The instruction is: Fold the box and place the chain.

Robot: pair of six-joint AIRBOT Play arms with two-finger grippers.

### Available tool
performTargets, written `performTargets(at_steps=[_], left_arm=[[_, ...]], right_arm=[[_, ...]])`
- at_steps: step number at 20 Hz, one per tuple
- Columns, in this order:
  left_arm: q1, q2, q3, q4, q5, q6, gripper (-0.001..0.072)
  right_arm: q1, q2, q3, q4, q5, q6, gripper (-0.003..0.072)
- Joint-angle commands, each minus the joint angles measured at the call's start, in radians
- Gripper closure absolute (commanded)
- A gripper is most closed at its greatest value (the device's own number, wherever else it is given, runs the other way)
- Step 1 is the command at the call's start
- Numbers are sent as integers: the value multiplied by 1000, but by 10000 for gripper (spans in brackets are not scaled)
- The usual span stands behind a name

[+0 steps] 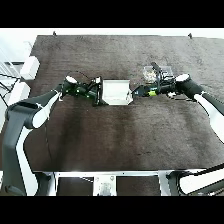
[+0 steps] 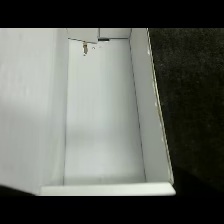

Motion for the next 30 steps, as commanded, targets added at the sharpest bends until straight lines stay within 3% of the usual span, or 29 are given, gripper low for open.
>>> performTargets(at_steps=[1,5,9,19,26,30], left_arm=[[1,0,0,0,0,0,256],[1,0,0,0,0,0,256],[1,0,0,0,0,0,256],[1,0,0,0,0,0,256],[1,0,0,0,0,0,256],[1,0,0,0,0,0,256]], right_arm=[[15,-17,4,11,3,-2,320],[36,-24,8,13,2,3,254],[62,-24,21,-11,1,55,252],[161,-24,109,-301,-105,283,252],[198,-58,131,-348,-132,368,252],[240,-84,169,-500,-129,481,252]])
